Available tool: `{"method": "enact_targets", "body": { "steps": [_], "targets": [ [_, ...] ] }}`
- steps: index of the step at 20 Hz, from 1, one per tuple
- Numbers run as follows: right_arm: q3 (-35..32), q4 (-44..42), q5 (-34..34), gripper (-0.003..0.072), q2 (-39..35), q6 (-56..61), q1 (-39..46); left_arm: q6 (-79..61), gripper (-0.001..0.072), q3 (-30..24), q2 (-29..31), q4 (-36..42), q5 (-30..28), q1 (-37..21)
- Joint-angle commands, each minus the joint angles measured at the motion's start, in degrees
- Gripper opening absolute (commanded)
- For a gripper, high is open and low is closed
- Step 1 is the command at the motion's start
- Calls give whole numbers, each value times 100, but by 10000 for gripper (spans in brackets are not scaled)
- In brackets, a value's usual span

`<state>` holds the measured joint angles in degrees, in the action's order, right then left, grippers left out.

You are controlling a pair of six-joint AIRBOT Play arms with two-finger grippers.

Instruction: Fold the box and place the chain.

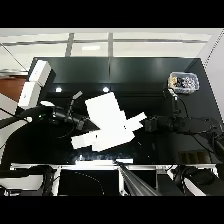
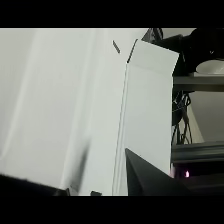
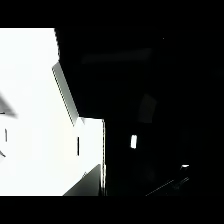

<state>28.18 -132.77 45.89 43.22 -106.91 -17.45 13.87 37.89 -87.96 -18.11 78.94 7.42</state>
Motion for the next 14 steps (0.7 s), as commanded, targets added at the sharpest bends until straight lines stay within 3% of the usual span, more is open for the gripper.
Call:
{"method": "enact_targets", "body": {
  "steps": [1, 2, 5, 6, 7, 8, 9, 14],
  "targets": [
    [0, 2, 4, 23, -4, 0, -7, -70, 335, 310, -24, -420, 55, 162],
    [0, 2, 4, 23, -4, 0, -7, -70, 306, 358, -24, -426, 59, 175],
    [0, 39, 9, 23, -4, 2, -7, -179, 29, 413, -28, -404, 57, 170],
    [0, 61, 17, 24, -4, 2, -4, -199, 28, 413, -28, -396, 50, 173],
    [0, 114, 35, 216, -4, 4, -4, -199, 27, 428, -28, -396, 33, 173],
    [2, 236, 63, 605, -4, 81, 17, -197, 26, 452, -26, -393, 37, 173],
    [26, 422, 170, 698, -11, 153, 81, -197, 25, 483, -24, -396, 48, 175],
    [1025, 2557, 1436, 698, -162, 98, 791, -210, 21, 566, 391, -844, -149, 350]
  ]
}}
